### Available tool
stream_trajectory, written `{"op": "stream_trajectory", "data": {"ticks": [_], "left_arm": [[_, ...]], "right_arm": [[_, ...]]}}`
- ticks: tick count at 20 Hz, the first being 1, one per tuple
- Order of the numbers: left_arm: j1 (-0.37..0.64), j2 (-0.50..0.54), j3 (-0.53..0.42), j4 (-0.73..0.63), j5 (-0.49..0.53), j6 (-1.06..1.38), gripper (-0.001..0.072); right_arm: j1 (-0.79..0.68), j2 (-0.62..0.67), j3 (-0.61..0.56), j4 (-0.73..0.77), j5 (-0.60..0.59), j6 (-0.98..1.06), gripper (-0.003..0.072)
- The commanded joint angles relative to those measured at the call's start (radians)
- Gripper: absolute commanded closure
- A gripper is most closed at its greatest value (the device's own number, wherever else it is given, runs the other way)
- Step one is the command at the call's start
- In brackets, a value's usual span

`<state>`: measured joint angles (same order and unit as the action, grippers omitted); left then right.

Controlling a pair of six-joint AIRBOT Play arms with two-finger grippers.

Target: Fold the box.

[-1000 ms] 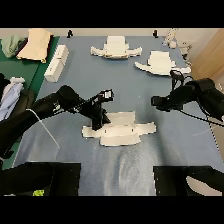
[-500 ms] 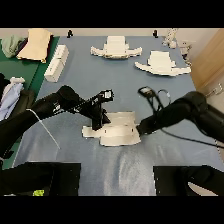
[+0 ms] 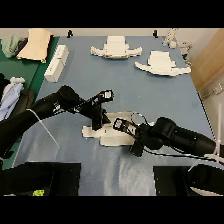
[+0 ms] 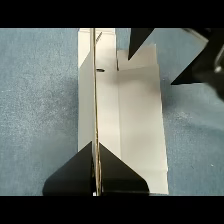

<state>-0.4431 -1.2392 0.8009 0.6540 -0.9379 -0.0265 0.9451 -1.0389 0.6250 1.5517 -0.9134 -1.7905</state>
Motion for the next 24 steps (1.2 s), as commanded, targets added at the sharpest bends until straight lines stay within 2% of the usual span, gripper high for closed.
{"op": "stream_trajectory", "data": {"ticks": [1,9,12,19,21,22,24], "left_arm": [[0.001,0.000,0.001,0.000,0.000,0.000,0.0694],[0.001,0.000,0.001,0.000,0.000,0.000,0.0694],[0.001,0.000,0.001,0.000,0.000,0.000,0.0694],[0.001,0.000,0.001,0.000,0.000,0.000,0.0694],[0.001,0.000,0.001,0.000,0.000,0.000,0.0694],[0.001,0.000,0.001,0.000,0.000,0.000,0.0694],[0.001,0.000,0.001,0.000,0.000,0.000,0.0694]], "right_arm": [[0.014,-0.064,-0.006,-0.074,0.080,-0.008,-0.0022],[0.013,0.048,0.040,-0.290,0.094,0.316,-0.0018],[0.012,0.050,0.039,-0.333,0.056,0.375,-0.0018],[0.012,0.045,0.039,-0.337,0.061,0.374,-0.0027],[-0.006,0.045,0.036,-0.264,0.095,0.204,-0.0033],[-0.063,0.045,0.034,-0.161,0.123,0.065,-0.0033],[-0.224,0.045,0.034,0.146,0.116,-0.345,-0.0033]]}}
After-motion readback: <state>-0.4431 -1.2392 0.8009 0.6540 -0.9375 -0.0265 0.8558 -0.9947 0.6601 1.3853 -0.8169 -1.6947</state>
